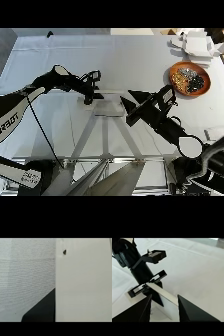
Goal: Fold the box and place the chain.
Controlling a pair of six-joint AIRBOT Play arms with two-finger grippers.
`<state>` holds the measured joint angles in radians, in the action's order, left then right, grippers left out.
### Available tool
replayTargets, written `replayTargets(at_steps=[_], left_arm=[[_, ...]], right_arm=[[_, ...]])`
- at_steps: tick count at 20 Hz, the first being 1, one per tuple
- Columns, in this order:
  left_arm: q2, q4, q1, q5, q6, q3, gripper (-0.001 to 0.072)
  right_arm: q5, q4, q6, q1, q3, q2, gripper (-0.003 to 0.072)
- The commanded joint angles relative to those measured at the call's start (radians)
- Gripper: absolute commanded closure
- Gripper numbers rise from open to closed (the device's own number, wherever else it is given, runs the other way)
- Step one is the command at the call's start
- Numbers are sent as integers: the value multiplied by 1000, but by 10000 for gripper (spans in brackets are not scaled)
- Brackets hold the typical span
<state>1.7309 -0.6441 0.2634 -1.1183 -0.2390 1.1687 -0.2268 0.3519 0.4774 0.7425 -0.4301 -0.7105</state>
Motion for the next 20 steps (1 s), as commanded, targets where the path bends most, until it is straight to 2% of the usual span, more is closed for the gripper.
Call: replayTargets(at_steps=[1, 3, 4, 6, 8, 9, 11, 20], left_arm=[[0, 0, 0, 0, 0, -1, 699], [0, 0, 0, 0, 0, -1, 699], [0, 0, 0, 0, 0, -1, 699], [0, 0, 0, 0, 0, -1, 699], [0, 0, 0, 0, 0, -1, 699], [0, 0, 0, 0, 0, -1, 699], [0, 0, 0, 0, 0, -1, 699], [0, 0, 0, 0, 0, -1, 699]], right_arm=[[34, 42, 79, 1, 1, -2, 348], [38, 221, 299, -6, 5, -11, 348], [77, 345, 444, -31, 5, -14, 348], [192, 674, 769, -108, 5, -16, 347], [319, 1064, 1127, -206, 5, -16, 347], [361, 1202, 1237, -246, 5, -16, 347], [385, 1271, 1203, -296, 5, -16, 347], [429, 1236, 698, -269, 4, -18, 350]])
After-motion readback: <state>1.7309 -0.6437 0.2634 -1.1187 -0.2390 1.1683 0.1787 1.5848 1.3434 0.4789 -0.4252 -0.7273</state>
